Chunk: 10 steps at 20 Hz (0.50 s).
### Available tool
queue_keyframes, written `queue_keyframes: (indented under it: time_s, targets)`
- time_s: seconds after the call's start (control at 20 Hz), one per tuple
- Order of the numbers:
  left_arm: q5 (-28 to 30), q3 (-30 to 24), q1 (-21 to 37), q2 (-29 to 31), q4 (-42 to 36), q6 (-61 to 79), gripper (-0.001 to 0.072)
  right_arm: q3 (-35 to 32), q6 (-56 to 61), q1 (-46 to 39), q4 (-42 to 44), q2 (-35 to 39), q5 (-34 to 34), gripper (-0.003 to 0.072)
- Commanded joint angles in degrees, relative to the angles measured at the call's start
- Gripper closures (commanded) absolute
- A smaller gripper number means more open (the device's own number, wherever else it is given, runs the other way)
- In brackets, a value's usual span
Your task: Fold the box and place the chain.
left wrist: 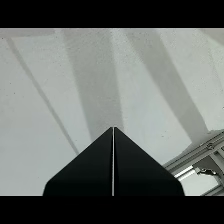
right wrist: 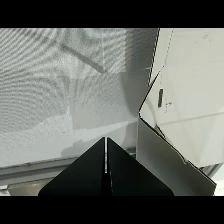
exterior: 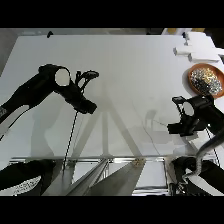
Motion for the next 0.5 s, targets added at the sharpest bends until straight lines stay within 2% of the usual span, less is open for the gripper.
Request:
queue_keyframes:
  time_s: [0.0,0.4,0.45]
  targets:
    - [0.0,0.0,0.0,0.0,0.0,0.0,0.0698,0.0,0.0,0.0,0.0,0.0,0.0,0.0670]
    - [0.0,0.0,0.0,0.0,0.0,0.0,0.0698,0.0,0.0,0.0,0.0,0.0,-0.4,0.0670]
    - [0.0,0.0,0.0,0.0,0.0,0.0,0.0698,0.0,-0.2,0.0,-0.3,0.0,-2.8,0.0670]
